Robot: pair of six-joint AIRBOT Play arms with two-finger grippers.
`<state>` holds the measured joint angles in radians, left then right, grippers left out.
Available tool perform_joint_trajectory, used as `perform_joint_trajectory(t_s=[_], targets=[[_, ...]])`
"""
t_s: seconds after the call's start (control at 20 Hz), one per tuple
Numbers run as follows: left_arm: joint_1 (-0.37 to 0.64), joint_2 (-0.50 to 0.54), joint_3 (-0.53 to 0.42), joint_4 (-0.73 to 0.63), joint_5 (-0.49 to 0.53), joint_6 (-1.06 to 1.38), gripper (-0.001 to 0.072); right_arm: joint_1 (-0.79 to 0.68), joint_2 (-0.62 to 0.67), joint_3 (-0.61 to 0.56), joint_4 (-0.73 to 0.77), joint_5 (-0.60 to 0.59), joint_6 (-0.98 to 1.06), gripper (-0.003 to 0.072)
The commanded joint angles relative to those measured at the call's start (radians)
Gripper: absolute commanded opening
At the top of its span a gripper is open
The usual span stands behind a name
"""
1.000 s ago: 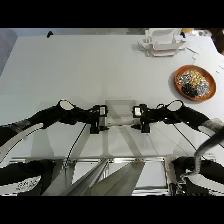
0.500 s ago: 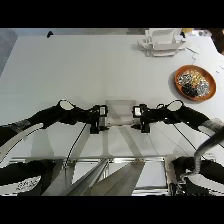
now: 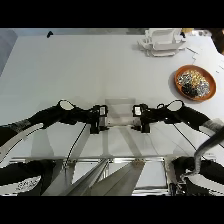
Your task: Fold the box and place the chain.
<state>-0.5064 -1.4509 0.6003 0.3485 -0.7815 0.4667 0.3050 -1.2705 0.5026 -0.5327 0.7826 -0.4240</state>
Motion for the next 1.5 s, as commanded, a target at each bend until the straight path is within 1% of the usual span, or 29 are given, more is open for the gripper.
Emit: perform_joint_trajectory(t_s=[0.0,0.25,0.4,0.45,0.5,0.55,0.65,0.7,0.75,0.85,0.95,1.05,1.1,1.15,1.25,1.35,1.45], targets=[[0.0,0.0,0.0,0.0,-0.001,0.0,0.0271,0.0,0.036,0.0,-0.107,0.003,0.114,0.0701],[0.0,0.0,0.0,0.0,0.0,0.0,0.0271,0.0,0.136,0.0,-0.369,0.023,0.391,0.0693],[0.0,0.0,0.0,0.0,0.0,0.0,0.0271,-0.026,0.215,0.0,-0.552,0.077,0.537,0.069],[0.0,0.0,0.0,0.0,-0.001,0.0,0.0271,-0.05,0.243,0.0,-0.577,0.095,0.56,0.0689],[0.0,0.0,0.0,0.0,0.0,0.0,0.0271,-0.083,0.269,0.0,-0.571,0.104,0.579,0.0678],[0.0,0.0,0.0,0.0,0.0,0.0,0.0271,-0.118,0.297,0.0,-0.532,0.109,0.585,0.0677],[0.0,0.0,0.0,0.0,0.0,0.0,0.0271,-0.143,0.357,0.0,-0.424,0.091,0.584,0.0644],[0.0,0.0,0.0,0.0,0.0,0.0,0.0271,-0.143,0.385,0.0,-0.356,0.091,0.584,0.0614],[0.0,0.0,0.0,0.0,-0.001,0.0,0.0271,-0.143,0.402,0.0,-0.28,0.094,0.584,0.0452],[0.0,0.0,0.0,0.0,-0.001,0.0,0.0271,-0.141,0.409,0.0,-0.097,0.145,0.584,0.0027],[0.0,0.0,0.0,0.0,0.0,0.0,0.0271,-0.099,0.407,0.0,0.029,0.124,0.579,0.0018],[0.0,0.0,0.0,0.0,-0.001,0.0,0.0271,-0.025,0.396,0.001,0.122,0.019,0.573,0.0018],[0.0,0.0,0.0,0.0,0.0,0.0,0.0271,0.014,0.368,0.01,0.166,-0.032,0.576,0.0017],[0.0,0.0,0.0,0.0,-0.001,0.0,0.0271,0.042,0.325,0.03,0.185,-0.063,0.59,0.0017],[0.0,0.0,0.0,0.0,0.0,0.0,0.0271,0.076,0.193,0.106,0.188,-0.069,0.621,0.0017],[0.0,0.0,0.0,0.0,-0.001,0.0,0.0271,0.072,0.058,0.19,0.187,-0.073,0.708,0.0016],[0.0,0.0,0.0,0.0,0.0,0.0,0.0271,0.054,-0.04,0.238,0.165,-0.074,0.797,0.0016]])
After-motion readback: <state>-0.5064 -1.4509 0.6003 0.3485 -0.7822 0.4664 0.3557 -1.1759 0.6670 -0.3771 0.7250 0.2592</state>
